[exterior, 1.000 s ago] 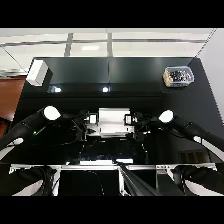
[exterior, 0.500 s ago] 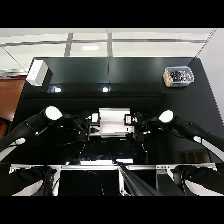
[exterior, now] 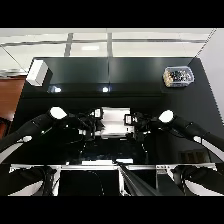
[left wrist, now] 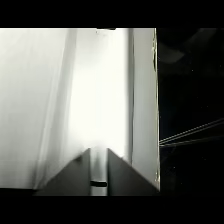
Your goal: Fold the box and place the chain.
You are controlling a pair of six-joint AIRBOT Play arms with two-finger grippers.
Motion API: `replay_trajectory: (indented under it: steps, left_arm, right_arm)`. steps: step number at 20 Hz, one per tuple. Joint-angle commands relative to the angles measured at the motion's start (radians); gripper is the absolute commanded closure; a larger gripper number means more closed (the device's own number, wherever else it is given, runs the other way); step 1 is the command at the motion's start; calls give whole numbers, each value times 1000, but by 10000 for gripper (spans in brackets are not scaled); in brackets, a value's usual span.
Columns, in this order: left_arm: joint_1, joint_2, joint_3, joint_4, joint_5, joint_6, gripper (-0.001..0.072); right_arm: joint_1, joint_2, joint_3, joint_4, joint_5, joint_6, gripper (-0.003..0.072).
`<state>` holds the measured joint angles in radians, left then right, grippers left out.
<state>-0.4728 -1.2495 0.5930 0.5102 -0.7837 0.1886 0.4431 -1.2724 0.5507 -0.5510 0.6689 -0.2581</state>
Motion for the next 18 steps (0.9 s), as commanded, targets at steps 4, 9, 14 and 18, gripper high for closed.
replay_trajectory:
  steps: [4, 9, 14, 18]
  left_arm:
    - [0, -5, 0, -6, -2, -1, 541]
    - [28, 48, 1, 68, -14, -80, 658]
    - [189, 264, 12, 328, -92, -492, 684]
    - [430, 283, 12, 521, -148, -1244, 684]
  right_arm:
    - [0, 0, 1, 0, 0, 0, 601]
    - [0, 0, 1, 0, 0, 0, 600]
    - [0, 0, 1, 0, 0, 0, 601]
    - [0, 0, 1, 0, 0, 0, 601]
